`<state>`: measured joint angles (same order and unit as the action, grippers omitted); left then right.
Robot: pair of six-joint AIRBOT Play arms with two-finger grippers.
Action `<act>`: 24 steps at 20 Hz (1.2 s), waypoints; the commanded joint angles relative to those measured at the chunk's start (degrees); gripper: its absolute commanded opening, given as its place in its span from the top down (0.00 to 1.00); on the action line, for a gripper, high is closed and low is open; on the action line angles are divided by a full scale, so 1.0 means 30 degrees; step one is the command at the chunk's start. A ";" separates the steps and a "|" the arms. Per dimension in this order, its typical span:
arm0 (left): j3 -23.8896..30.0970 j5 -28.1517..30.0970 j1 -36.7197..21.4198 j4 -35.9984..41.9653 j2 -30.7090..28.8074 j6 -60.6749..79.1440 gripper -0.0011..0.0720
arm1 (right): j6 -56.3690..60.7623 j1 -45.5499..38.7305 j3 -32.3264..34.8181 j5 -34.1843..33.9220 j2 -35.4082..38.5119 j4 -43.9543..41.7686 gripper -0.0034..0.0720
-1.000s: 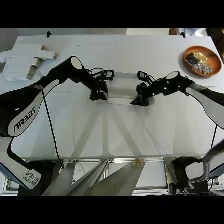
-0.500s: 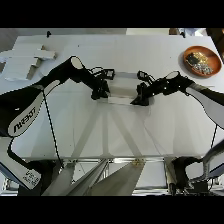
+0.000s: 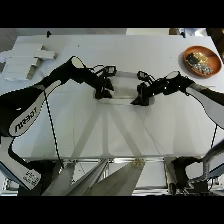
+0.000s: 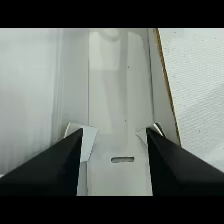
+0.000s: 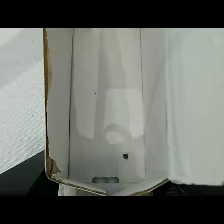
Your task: Fold the box and place the chain.
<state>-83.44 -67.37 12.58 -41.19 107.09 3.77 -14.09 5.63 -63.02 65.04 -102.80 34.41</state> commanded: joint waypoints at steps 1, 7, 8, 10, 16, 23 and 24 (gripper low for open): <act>0.0015 -0.0160 -0.0007 0.0000 0.0015 -0.0131 0.24 | 0.0044 0.0007 -0.0007 -0.0015 -0.0015 -0.0036 0.35; 0.0015 0.0000 -0.0022 -0.0007 0.0015 -0.0146 0.09 | 0.0044 0.0007 -0.0007 0.0015 -0.0015 -0.0036 0.35; 0.0015 -0.0058 -0.0036 0.0000 0.0007 -0.0299 0.15 | 0.0044 0.0007 -0.0007 0.0015 -0.0015 -0.0036 0.35; 0.0015 -0.0182 -0.0189 -0.0007 -0.0051 -0.0852 0.35 | 0.0044 0.0007 -0.0007 0.0022 -0.0015 -0.0036 0.35; 0.0015 -0.2004 -0.1938 0.0015 -0.1552 -0.0918 0.62 | 0.0044 0.0007 -0.0007 0.0022 -0.0015 -0.0036 0.35; 0.0015 -0.3220 -0.4095 -0.0138 -0.4437 -0.9100 0.97 | 0.0044 0.0007 -0.0007 0.0022 -0.0015 -0.0036 0.35; 0.0015 -0.3206 -0.4233 -0.0517 -0.4779 -1.0375 0.97 | 0.0044 0.0007 -0.0007 0.0022 -0.0015 -0.0036 0.35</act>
